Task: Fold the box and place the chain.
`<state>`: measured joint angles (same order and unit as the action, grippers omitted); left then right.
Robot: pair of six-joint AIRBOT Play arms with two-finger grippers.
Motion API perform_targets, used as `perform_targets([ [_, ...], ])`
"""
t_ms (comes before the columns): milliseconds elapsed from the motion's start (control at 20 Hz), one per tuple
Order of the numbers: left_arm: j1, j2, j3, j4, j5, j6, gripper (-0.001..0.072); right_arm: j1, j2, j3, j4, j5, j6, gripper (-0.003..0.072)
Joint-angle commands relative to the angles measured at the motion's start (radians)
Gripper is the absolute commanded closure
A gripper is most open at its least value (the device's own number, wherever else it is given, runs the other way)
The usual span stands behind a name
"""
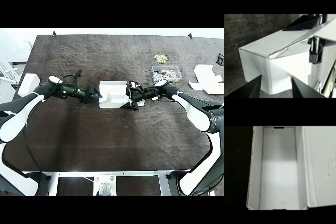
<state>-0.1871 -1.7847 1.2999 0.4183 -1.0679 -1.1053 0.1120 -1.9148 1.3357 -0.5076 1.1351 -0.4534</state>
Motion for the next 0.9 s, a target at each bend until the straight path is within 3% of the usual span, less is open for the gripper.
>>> perform_targets([
  [0,-0.032,0.002,0.043,0.116,0.000,-0.130,0.0278,0.000,0.000,0.000,0.001,0.000,0.000,0.0101],
  [550,-0.110,0.002,0.178,0.396,0.005,-0.431,0.0278,0.000,0.000,0.000,0.001,0.000,0.000,0.0101],
  [850,-0.150,0.002,0.193,0.484,0.021,-0.519,0.0278,0.000,0.000,0.000,0.001,0.000,0.000,0.0101],
])
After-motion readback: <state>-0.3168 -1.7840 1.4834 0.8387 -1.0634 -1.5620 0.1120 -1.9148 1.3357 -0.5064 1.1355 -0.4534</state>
